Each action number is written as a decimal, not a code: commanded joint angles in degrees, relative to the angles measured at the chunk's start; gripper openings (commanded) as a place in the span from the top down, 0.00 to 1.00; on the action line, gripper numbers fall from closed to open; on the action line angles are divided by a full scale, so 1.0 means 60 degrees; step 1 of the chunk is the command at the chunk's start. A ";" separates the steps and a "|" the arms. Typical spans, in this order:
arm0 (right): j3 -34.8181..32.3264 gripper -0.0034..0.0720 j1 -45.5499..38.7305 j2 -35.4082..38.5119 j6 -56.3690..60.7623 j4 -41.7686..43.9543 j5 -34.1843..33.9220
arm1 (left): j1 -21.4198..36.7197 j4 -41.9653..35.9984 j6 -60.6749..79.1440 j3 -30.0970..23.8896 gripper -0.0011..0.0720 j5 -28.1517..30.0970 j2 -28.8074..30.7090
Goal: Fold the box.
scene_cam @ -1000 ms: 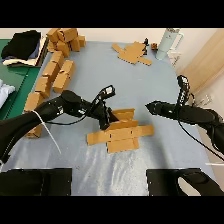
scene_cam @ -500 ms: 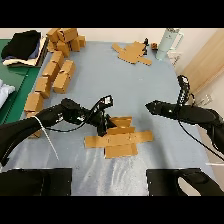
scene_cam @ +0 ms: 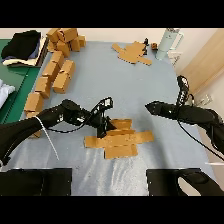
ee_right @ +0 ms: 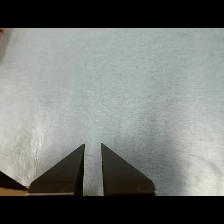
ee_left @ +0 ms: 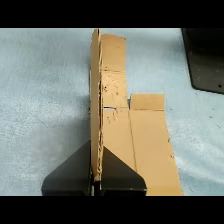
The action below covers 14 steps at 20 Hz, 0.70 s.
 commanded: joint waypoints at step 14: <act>-0.0004 0.75 0.0055 -0.0208 -0.0004 -0.0004 -0.0459 | -0.0131 0.0058 -0.0058 -0.0040 0.97 -0.0204 -0.0007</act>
